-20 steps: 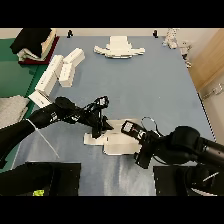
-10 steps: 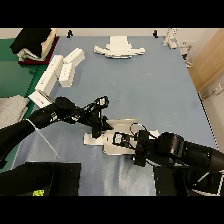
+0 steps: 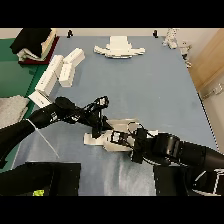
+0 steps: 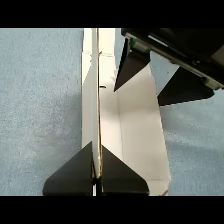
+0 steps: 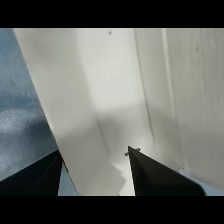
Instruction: Fold the box.
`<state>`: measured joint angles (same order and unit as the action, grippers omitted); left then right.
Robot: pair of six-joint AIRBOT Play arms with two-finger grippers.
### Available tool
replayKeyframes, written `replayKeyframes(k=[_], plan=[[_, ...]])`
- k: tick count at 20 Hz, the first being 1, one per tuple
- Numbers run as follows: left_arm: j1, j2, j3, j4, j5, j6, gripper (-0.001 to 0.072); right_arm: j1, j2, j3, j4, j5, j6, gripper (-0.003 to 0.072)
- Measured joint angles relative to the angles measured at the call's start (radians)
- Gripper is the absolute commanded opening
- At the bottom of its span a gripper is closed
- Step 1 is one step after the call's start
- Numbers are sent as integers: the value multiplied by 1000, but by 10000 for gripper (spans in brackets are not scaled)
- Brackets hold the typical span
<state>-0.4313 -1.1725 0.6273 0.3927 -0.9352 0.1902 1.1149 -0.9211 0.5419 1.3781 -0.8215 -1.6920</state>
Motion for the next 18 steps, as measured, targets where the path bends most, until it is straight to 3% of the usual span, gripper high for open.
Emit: replayKeyframes(k=[5, 12, 13, 14, 18], plan=[[0, 0, 0, 0, 0, 0, 17, 0, 50, 9, -108, 12, 247, 587], [0, 0, 0, 0, 0, 0, 17, 0, 66, 11, -145, -17, 365, 591], [0, 0, 0, 0, 0, 0, 17, 0, 67, 11, -147, -19, 370, 691], [0, 0, 0, 0, 0, 0, 16, 0, 67, 11, -148, -26, 376, 720], [0, 0, 0, 0, 0, 0, 17, 0, 68, 11, -145, -58, 392, 720]])
